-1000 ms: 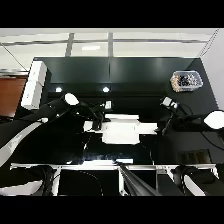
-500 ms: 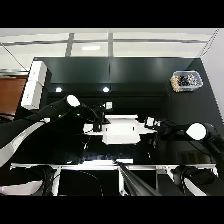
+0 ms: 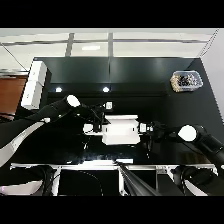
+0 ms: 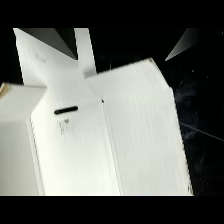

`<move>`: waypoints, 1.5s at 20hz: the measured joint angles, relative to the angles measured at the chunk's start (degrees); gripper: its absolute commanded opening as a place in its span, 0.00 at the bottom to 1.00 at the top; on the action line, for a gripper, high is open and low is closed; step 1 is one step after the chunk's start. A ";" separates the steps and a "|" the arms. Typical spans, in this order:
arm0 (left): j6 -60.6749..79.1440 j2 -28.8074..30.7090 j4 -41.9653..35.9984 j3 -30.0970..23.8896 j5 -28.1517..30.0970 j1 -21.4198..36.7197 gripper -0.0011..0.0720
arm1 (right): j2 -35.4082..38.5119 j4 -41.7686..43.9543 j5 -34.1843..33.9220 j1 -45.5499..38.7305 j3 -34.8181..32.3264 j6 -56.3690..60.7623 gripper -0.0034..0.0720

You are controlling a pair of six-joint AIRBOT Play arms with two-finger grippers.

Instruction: Fold the box and place the chain.

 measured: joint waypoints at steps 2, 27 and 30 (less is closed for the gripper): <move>0.00 0.00 0.09 0.00 0.00 0.00 0.05 | -0.94 1.53 -1.68 1.44 0.00 -1.29 0.87; -0.02 -0.02 0.13 -0.02 0.04 -0.07 0.05 | -3.37 0.81 -7.54 2.49 6.84 0.42 0.87; 0.00 -0.02 0.13 -0.02 0.07 -0.07 0.05 | -3.78 4.22 -6.58 0.15 6.97 -2.14 0.87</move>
